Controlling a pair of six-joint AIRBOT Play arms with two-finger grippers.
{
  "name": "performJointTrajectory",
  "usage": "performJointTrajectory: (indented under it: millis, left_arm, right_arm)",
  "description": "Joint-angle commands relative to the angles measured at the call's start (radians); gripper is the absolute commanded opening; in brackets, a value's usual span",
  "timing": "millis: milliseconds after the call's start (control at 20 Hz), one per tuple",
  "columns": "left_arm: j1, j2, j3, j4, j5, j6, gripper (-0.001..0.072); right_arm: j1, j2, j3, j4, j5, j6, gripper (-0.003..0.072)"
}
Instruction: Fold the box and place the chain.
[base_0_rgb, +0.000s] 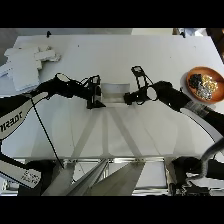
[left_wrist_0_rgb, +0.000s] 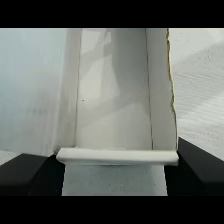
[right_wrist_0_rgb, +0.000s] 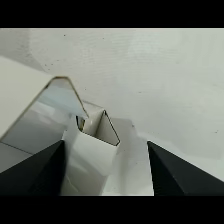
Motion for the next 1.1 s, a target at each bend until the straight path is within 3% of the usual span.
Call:
performJointTrajectory:
  millis: [0,250,400,700,800,950,1050]
  left_arm:
    - [0.000,0.000,0.000,-0.006,0.000,-0.002,0.0562]
    - [0.000,0.000,0.000,-0.006,0.001,-0.002,0.0562]
    - [0.000,0.000,0.000,-0.006,0.000,-0.002,0.0562]
    - [0.000,0.000,0.000,-0.006,0.000,-0.002,0.0562]
    - [0.000,0.000,0.000,-0.006,0.000,-0.002,0.0562]
    - [0.000,0.000,0.000,-0.006,0.001,-0.002,0.0562]
    - [0.000,0.000,0.000,-0.006,0.000,-0.002,0.0562]
  right_arm:
    - [0.011,0.001,0.001,0.081,-0.027,0.000,0.0515]
    - [0.029,0.001,0.030,0.109,-0.027,-0.026,0.0445]
    - [0.032,0.001,0.050,0.109,-0.017,-0.028,0.0331]
    - [0.032,0.001,0.051,0.104,0.034,-0.029,0.0266]
    - [0.032,0.001,0.051,0.100,0.034,-0.028,0.0148]
    - [0.033,0.001,0.051,0.082,0.040,-0.028,0.0174]
    - [0.039,0.001,0.051,0.066,0.042,-0.028,0.0256]
